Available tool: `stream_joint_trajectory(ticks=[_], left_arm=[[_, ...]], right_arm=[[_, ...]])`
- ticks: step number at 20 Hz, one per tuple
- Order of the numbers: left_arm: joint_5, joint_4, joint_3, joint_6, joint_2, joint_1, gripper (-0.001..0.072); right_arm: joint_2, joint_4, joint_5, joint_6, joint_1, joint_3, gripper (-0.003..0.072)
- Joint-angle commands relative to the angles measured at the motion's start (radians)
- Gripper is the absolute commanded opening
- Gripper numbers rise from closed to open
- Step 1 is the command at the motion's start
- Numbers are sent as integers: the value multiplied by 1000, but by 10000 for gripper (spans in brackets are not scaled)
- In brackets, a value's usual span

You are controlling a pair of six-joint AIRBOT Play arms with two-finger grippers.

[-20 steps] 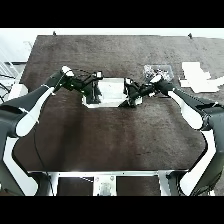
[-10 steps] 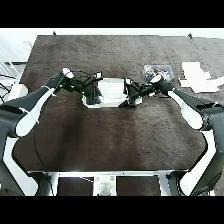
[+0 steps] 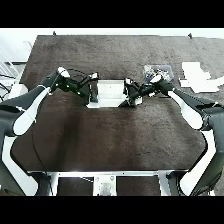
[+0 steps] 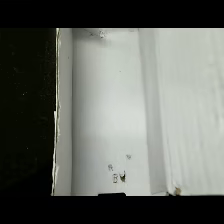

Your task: Fold the box and place the chain.

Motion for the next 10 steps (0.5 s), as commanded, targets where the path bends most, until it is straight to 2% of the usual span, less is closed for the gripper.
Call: stream_joint_trajectory(ticks=[1,6,8,10], left_arm=[[-64,-10,0,-4,15,29,17],[-124,-22,0,-58,95,29,14],[-103,-22,-16,-122,143,29,13],[-22,-23,-75,-208,211,30,12]], right_arm=[[-1,0,0,0,1,0,503],[-1,0,0,1,1,0,503],[-1,0,0,0,1,0,503],[-1,0,0,1,1,0,503]])
